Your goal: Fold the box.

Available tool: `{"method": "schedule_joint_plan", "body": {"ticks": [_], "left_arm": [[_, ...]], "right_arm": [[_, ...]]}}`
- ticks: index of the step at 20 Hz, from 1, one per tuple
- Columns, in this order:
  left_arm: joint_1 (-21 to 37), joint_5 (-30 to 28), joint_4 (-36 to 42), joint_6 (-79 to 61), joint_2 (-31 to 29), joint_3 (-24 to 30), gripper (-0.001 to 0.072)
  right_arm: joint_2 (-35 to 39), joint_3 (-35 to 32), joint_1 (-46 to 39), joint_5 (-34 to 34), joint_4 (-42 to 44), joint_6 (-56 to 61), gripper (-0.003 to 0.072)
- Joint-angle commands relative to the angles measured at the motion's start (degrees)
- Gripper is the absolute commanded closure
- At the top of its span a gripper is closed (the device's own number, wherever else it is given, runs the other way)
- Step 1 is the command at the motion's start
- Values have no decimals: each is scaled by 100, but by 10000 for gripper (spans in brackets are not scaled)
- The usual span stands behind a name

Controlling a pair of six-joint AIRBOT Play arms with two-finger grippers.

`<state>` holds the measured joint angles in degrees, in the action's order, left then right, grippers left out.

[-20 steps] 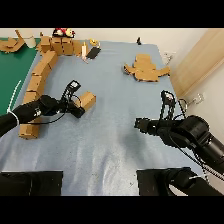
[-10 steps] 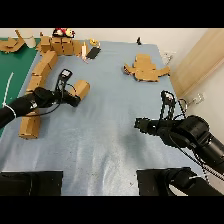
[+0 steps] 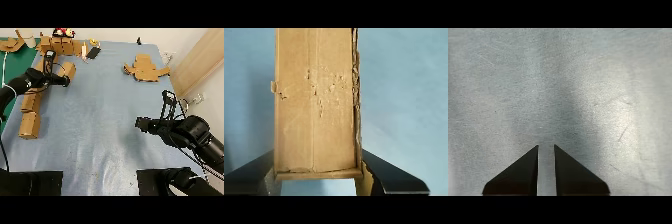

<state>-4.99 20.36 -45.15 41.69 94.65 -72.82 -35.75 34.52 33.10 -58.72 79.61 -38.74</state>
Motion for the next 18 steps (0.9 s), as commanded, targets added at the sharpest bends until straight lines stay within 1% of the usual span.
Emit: {"method": "schedule_joint_plan", "body": {"ticks": [1, 4, 7, 12, 18], "left_arm": [[168, 68, -817, 638, 422, -737, 269], [256, 79, -920, 782, 713, -1165, 268], [348, -72, -1043, 789, 909, -1403, 268], [516, -87, -1043, 793, 1165, -1423, 269], [549, -225, -1043, 776, 1185, -1423, 267]], "right_arm": [[-2, 4, 0, 68, -83, 39, 525], [-2, 4, 0, 181, -125, 39, 525], [-2, 4, 0, 184, -125, 39, 525], [-2, 4, 0, 190, -125, 39, 525], [-2, 4, 0, 195, -162, 39, 525]]}}
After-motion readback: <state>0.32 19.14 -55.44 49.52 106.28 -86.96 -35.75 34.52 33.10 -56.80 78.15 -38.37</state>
